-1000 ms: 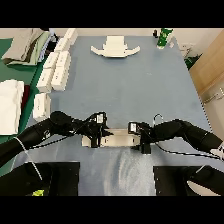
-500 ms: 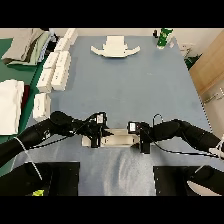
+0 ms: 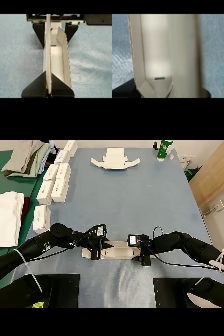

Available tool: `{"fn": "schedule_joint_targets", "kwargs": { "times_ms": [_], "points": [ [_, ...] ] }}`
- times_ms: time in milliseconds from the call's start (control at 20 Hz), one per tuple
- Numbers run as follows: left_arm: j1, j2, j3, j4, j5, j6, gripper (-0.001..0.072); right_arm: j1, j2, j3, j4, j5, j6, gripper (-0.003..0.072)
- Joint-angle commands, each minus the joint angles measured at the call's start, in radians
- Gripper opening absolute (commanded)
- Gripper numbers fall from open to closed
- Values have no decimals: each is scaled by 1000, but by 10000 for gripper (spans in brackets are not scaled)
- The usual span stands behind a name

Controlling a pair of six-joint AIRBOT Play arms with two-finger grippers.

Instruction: Fold the box.

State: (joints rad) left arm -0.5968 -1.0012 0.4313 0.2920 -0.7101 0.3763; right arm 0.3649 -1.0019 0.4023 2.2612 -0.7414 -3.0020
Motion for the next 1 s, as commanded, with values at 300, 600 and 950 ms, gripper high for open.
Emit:
{"fn": "schedule_joint_targets", "kwargs": {
  "times_ms": [300,600,950],
  "points": [
    [0,0,0,0,1,0,17,1,0,-1,-2,-1,0,449],
    [0,0,2,-3,2,47,17,0,0,-1,-5,-1,0,449],
    [-2,-2,2,-12,-7,44,18,0,0,-1,-6,0,0,449]
  ]
}}
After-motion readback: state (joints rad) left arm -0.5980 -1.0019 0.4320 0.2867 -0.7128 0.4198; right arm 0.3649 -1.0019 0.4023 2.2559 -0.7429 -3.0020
